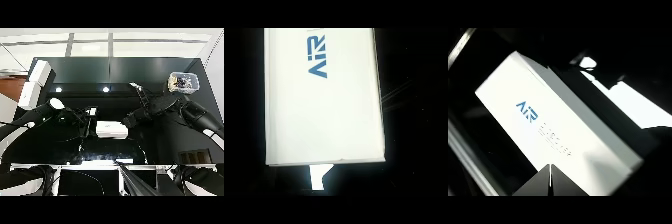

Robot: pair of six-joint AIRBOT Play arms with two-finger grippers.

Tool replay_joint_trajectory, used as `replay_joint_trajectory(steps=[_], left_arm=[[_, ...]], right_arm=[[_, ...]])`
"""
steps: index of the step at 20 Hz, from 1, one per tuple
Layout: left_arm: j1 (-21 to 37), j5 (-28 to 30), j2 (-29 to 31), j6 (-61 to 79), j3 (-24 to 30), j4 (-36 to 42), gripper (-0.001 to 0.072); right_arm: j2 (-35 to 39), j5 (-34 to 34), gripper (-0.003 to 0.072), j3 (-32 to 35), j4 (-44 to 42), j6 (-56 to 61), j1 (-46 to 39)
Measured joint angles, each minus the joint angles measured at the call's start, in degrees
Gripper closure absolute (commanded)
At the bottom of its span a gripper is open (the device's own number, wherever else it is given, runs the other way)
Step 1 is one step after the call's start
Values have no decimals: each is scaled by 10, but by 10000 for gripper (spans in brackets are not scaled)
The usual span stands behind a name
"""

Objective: Fold the box and place the chain.

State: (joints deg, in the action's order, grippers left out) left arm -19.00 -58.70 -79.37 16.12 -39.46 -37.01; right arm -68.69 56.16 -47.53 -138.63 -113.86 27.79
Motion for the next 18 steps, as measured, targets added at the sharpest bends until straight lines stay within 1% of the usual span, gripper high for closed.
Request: replay_joint_trajectory(steps=[3,7,11,18], left_arm=[[0,0,0,0,0,0,165],[0,0,0,2,0,-2,165],[0,1,0,2,0,-3,165],[0,1,0,0,0,-2,165]], right_arm=[[-33,-13,665,17,-75,27,10],[-77,-20,665,25,-118,47,26],[-98,-23,665,27,-118,56,32],[-105,-29,665,28,-99,59,34]])
